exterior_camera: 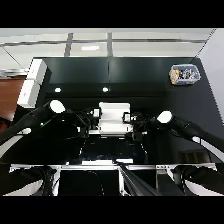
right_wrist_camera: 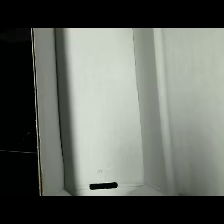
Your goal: Fold the box and place the chain.
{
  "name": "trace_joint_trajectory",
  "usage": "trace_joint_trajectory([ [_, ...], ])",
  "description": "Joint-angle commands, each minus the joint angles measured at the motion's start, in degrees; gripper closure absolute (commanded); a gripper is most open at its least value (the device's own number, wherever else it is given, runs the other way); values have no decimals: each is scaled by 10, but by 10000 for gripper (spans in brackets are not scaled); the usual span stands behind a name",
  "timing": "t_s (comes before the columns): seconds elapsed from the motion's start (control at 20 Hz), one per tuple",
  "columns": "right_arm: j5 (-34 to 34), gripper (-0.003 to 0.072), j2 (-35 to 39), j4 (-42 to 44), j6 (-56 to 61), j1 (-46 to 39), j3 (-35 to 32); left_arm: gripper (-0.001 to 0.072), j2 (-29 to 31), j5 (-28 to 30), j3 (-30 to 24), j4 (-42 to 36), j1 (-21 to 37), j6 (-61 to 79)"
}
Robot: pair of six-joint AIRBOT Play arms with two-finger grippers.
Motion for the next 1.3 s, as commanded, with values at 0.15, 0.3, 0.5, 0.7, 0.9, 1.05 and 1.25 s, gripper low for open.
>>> trace_joint_trajectory([
  [0.15,0,530,0,0,0,0,0,558,-16,9,0,-26,-25,2],
  [0.3,0,530,0,0,0,0,0,558,-16,64,0,-25,-61,1],
  [0.5,0,529,0,0,0,0,0,558,-16,79,0,-25,-78,-3],
  [0.7,0,529,0,0,0,0,0,684,-16,56,0,-21,-68,-42],
  [0.9,0,530,0,0,0,0,0,628,-14,46,1,-16,-66,-78],
  [1.05,0,530,0,0,0,0,0,339,-14,17,0,-21,-61,-89],
  [1.25,0,530,0,0,0,0,0,686,18,-10,3,57,-31,-200],
])
